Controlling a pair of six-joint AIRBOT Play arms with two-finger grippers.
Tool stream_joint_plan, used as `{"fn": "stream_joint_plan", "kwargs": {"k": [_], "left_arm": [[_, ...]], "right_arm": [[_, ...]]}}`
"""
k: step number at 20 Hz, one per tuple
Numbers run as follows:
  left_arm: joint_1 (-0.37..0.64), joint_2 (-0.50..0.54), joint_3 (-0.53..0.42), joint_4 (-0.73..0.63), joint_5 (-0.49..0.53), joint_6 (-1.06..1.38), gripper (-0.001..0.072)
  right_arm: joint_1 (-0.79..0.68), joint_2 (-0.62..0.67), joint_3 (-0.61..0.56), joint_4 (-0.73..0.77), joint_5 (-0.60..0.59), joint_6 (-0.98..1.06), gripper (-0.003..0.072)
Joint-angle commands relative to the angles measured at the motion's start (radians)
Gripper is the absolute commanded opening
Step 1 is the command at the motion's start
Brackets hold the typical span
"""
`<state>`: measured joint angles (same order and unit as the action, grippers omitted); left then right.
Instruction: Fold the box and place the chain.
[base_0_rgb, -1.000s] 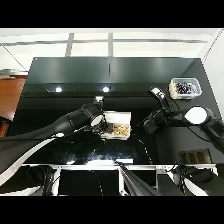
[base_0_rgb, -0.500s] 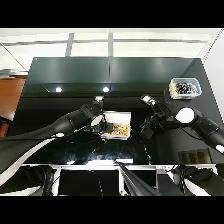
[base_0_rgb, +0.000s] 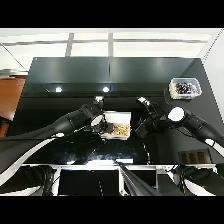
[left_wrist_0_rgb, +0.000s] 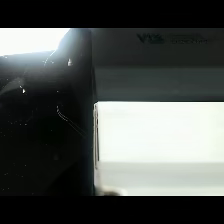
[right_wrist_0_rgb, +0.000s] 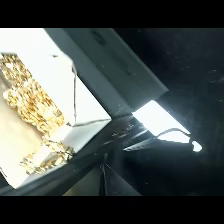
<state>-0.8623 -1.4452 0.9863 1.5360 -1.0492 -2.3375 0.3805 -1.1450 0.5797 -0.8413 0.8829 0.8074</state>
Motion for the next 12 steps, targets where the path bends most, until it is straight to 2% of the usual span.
{"fn": "stream_joint_plan", "kwargs": {"k": [1, 3, 4, 5, 7, 9, 10, 12], "left_arm": [[0.0, 0.0, 0.0, -0.001, -0.002, 0.0, 0.0033], [0.0, 0.0, 0.0, -0.001, -0.003, 0.0, 0.0033], [0.0, 0.0, 0.0, -0.001, -0.003, 0.0, 0.0033], [0.0, 0.0, 0.0, -0.001, -0.003, 0.0, 0.0033], [0.0, 0.0, 0.0, 0.0, -0.003, 0.0, 0.0033], [0.0, 0.0, 0.0, 0.0, -0.003, 0.0, 0.0033], [0.0, 0.0, 0.0, 0.0, -0.003, 0.0, 0.0033], [0.0, 0.0, 0.0, 0.0, -0.003, 0.0, 0.0033]], "right_arm": [[-0.008, -0.013, 0.0, 0.037, 0.014, 0.007, 0.0028], [-0.042, -0.013, 0.0, 0.037, 0.038, 0.03, 0.0028], [-0.069, -0.013, 0.0, 0.038, 0.057, 0.034, 0.0052], [-0.096, -0.013, 0.0, 0.044, 0.079, 0.034, 0.021], [-0.151, -0.013, 0.0, 0.079, 0.134, 0.035, 0.0254], [-0.2, -0.013, 0.0, 0.143, 0.19, 0.034, 0.0258], [-0.223, -0.013, 0.0, 0.181, 0.217, 0.034, 0.0354], [-0.261, -0.013, 0.0, 0.244, 0.266, 0.034, 0.0381]]}}
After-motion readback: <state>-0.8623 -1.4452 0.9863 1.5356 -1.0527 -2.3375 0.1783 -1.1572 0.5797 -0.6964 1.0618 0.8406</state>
